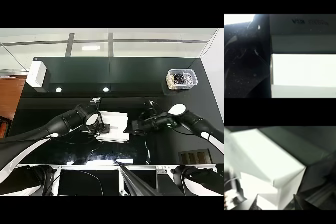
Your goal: Fold the box and place the chain.
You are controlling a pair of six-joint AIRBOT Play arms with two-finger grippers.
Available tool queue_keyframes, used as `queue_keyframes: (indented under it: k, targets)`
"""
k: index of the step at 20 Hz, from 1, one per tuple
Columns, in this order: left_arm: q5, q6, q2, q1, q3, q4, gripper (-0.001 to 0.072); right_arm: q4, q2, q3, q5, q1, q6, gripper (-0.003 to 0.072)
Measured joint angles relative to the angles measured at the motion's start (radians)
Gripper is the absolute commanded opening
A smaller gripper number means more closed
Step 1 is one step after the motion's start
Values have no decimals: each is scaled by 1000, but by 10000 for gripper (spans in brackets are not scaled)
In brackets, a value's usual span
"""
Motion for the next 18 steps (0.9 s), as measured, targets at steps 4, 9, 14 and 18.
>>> queue_keyframes:
  k: [4, 9, 14, 18]
  targets:
    - [-1, 0, 0, 0, 0, 0, 29, -211, 0, 103, -95, 140, 265, 497]
    - [-2, 0, 0, 0, 0, 0, 29, -521, 0, 185, -143, 288, 621, 489]
    - [-2, 0, 0, 0, 0, 0, 29, -725, -1, 217, -165, 386, 940, 346]
    - [-3, 0, 0, 0, 0, 0, 29, -809, -14, 255, -146, 454, 1112, 345]
